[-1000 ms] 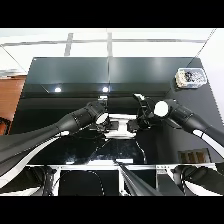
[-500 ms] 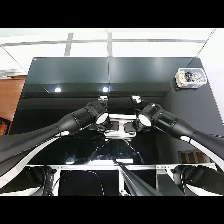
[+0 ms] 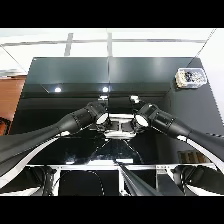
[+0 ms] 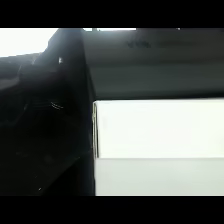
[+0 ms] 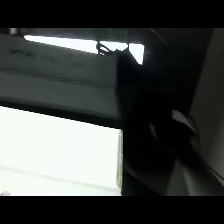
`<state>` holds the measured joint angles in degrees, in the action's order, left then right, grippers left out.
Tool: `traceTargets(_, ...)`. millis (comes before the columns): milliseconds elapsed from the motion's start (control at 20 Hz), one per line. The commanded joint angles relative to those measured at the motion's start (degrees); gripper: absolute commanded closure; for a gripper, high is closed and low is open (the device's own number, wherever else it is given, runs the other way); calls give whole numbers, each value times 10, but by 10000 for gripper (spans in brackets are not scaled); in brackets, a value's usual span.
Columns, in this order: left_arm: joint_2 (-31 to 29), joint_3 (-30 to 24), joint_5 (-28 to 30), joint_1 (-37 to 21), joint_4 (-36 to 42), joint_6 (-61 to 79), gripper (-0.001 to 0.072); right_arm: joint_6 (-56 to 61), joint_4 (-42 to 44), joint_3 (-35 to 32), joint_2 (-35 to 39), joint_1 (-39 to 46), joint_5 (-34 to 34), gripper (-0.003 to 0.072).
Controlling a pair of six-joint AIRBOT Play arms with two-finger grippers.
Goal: Fold the box and place the chain.
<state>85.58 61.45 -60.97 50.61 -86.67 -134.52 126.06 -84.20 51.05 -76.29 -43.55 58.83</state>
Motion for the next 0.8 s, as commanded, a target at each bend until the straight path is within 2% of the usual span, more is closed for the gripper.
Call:
traceTargets(0, 0, 0, 3, 0, 4, -3, 684, 6, 18, 3, 0, 0, -13, 484)
traceTargets(100, 0, 0, 4, 0, 4, -3, 684, 7, 18, 3, 0, 0, -17, 486)
traceTargets(150, 0, 0, 4, 0, 4, -3, 684, 6, 18, 3, 0, 0, -19, 548)
traceTargets(200, 0, 0, 4, 0, 4, -3, 684, 6, 18, 3, 0, 0, -18, 676)
traceTargets(400, 0, 0, 5, 0, 4, -3, 684, 6, 22, 4, 0, 0, -10, 670)
traceTargets(500, 0, 0, 5, 0, 4, -3, 684, 1, 14, 15, 3, 0, 14, 362)
traceTargets(750, 0, 0, 5, 0, 4, -3, 684, -64, -42, 68, 76, 3, 112, 350)
